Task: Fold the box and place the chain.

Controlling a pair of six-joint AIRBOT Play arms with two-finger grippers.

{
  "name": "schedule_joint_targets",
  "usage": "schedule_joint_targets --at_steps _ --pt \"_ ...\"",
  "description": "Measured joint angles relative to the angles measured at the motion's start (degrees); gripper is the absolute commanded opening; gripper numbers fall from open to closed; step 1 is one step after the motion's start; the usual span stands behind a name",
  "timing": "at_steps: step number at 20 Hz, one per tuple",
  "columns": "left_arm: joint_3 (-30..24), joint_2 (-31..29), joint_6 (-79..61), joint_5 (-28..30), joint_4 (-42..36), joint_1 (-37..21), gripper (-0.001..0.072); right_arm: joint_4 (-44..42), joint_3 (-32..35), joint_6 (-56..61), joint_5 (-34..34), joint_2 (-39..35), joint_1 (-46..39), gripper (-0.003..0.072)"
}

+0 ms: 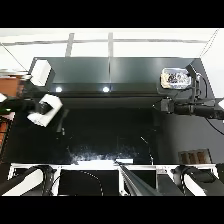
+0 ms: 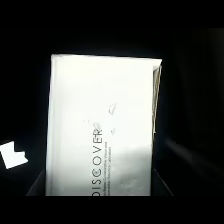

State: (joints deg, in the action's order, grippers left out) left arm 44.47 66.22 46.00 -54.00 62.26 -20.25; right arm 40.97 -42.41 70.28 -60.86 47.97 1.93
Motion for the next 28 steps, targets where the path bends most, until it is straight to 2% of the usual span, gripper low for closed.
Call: schedule_joint_targets --at_steps 3,7,8,9,10,13,17,21,22,23,24,26,28 --pt "4.74 4.39 1.64 4.04 0.2 -7.06 0.0355 0.0 0.0 0.0 0.63 0.0 0.0 0.0017" --pt "15.06 14.91 2.47 4.81 1.09 -9.33 0.0365 0.02 0.0 0.28 0.96 0.0 0.0 0.0016" --pt "17.77 17.7 2.51 4.59 1.14 -9.07 0.0423 0.0 0.0 0.57 0.98 0.0 0.0 0.0016" --pt "20.15 20.13 2.51 4.28 1.25 -8.63 0.054 0.02 0.0 0.92 1.03 0.0 0.0 0.0017" --pt "22.49 22.56 2.47 4.48 1.33 -8.0 0.072 0.0 0.0 1.38 1.05 0.0 0.0 0.0016" --pt "27.06 27.61 2.54 5.9 1.86 -5.99 0.072 0.02 0.0 2.19 1.11 0.0 0.0 0.0016" --pt "30.82 28.04 8.66 7.26 6.1 -4.59 0.072 0.07 0.0 3.32 0.37 0.0 0.0 0.0017" --pt "34.38 22.69 15.1 -1.31 8.9 -4.04 0.0712 0.11 0.0 3.41 0.22 0.0 0.0 0.0017" --pt "34.88 20.96 16.59 -4.37 8.41 -3.89 0.0658 0.11 0.0 3.23 0.31 0.0 0.0 0.0017" --pt "35.28 19.1 18.23 -7.82 7.43 -3.69 0.0394 0.13 0.0 3.17 0.28 0.0 0.0 0.0016" --pt "35.58 17.38 19.91 -10.97 5.97 -3.41 0.003 0.13 0.0 2.93 0.09 0.0 0.0 0.0016" --pt "35.65 14.34 22.64 -18.67 3.39 -2.38 0.0023 0.68 0.0 2.4 -0.57 -0.13 0.0 0.0014" --pt "33.48 10.25 24.33 -23.45 0.83 0.07 0.0022 2.69 0.0 2.19 -1.33 -0.68 0.17 0.0012"
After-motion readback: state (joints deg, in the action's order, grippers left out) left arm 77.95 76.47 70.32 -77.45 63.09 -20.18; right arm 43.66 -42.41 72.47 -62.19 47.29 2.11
